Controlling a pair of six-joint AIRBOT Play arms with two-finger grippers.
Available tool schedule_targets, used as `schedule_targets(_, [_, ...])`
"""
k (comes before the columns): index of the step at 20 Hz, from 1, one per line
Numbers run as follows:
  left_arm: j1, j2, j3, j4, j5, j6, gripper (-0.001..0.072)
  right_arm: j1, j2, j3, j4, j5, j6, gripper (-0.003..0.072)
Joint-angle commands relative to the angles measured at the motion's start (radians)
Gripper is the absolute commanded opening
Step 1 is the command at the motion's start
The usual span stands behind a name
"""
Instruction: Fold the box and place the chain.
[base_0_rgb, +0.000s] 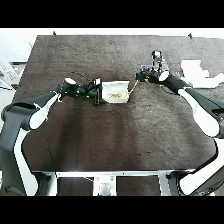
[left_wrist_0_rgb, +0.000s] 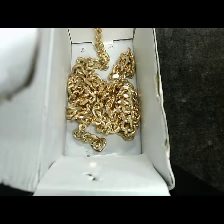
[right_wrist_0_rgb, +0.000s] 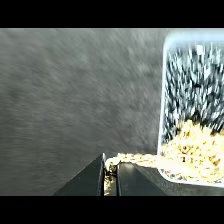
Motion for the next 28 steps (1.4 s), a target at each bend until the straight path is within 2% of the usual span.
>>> schedule_targets(1, [0.000, 0.000, 0.001, 0.000, 0.000, 0.000, 0.0351, 0.004, 0.159, -0.011, -0.029, 0.082, -0.011, 0.0002])
schedule_targets(7, [0.000, 0.000, 0.001, 0.000, 0.000, 0.000, 0.0351, 0.092, 0.536, -0.025, -0.144, 0.098, -0.009, 0.0001])
schedule_targets(12, [0.000, 0.000, 0.001, 0.000, 0.000, 0.000, 0.0351, 0.264, 0.708, 0.010, -0.310, 0.056, 0.070, 0.0001])
schedule_targets(15, [0.000, 0.000, 0.001, 0.000, 0.000, 0.000, 0.0351, 0.384, 0.723, 0.061, -0.390, 0.052, 0.102, 0.0000])
schedule_targets(18, [0.000, 0.000, 0.001, 0.000, 0.000, 0.000, 0.0351, 0.481, 0.719, 0.085, -0.424, -0.006, 0.115, 0.0000])
schedule_targets(22, [0.000, 0.000, 0.001, 0.000, 0.000, 0.000, 0.0351, 0.530, 0.692, 0.104, -0.426, -0.080, 0.177, 0.0000])
schedule_targets(28, [0.000, 0.000, 0.001, 0.000, 0.000, 0.000, 0.0351, 0.555, 0.612, 0.130, -0.427, -0.042, 0.202, 0.0001])
